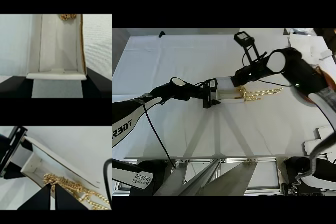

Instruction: Fold the box and place the chain.

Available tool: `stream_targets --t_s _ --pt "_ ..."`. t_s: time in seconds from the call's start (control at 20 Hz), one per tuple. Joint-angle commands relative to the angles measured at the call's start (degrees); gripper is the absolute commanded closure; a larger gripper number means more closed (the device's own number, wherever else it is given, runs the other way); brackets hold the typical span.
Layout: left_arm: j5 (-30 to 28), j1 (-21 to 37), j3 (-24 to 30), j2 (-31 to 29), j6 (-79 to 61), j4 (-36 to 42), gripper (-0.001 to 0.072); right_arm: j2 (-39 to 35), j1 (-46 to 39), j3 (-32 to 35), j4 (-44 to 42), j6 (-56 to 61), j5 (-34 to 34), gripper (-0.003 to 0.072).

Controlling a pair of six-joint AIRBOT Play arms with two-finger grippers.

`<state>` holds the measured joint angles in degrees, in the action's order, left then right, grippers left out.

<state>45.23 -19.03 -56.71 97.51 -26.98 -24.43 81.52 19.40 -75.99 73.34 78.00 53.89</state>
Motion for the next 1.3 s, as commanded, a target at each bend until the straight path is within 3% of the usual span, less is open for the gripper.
stream_targets --t_s 0.0,0.25,0.3,0.4,0.8,0.85,0.9,0.95,1.1,1.25 --pt "0.00 0.00 0.02 0.02 0.00 -0.02 0.0451 4.72 1.25 -0.04 -0.17 0.42 0.22 0.0675" --pt "-0.02 0.00 0.02 0.02 0.00 -0.02 0.0451 10.23 1.22 -0.04 1.42 1.75 2.69 0.0670" --pt "0.00 0.00 0.02 0.02 0.00 -0.02 0.0451 10.40 1.22 -0.04 1.31 1.75 2.71 0.0619" --pt "0.00 0.00 0.02 0.02 0.00 -0.02 0.0451 9.86 1.22 -0.04 0.98 1.44 2.71 0.0445" --pt "0.00 0.00 0.02 0.02 0.00 -0.02 0.0451 1.46 -6.78 -0.04 0.94 -13.77 8.46 0.0438" --pt "0.00 0.00 0.02 0.02 0.00 -0.02 0.0451 0.55 -8.98 -0.04 0.83 -16.35 9.75 0.0347" --pt "-0.02 0.00 0.02 0.02 0.00 -0.02 0.0451 0.15 -11.56 -0.04 0.81 -19.19 11.45 0.0189" --pt "0.00 0.00 0.02 0.02 0.00 -0.02 0.0451 0.22 -13.97 0.00 0.83 -22.36 13.33 0.0102" --pt "-0.02 0.00 0.02 0.02 0.00 -0.02 0.0451 0.33 -19.69 2.51 0.96 -33.46 14.99 0.0031" --pt "0.00 0.00 0.02 0.02 0.00 -0.02 0.0451 0.33 -22.27 8.57 0.79 -49.33 11.54 0.0023"
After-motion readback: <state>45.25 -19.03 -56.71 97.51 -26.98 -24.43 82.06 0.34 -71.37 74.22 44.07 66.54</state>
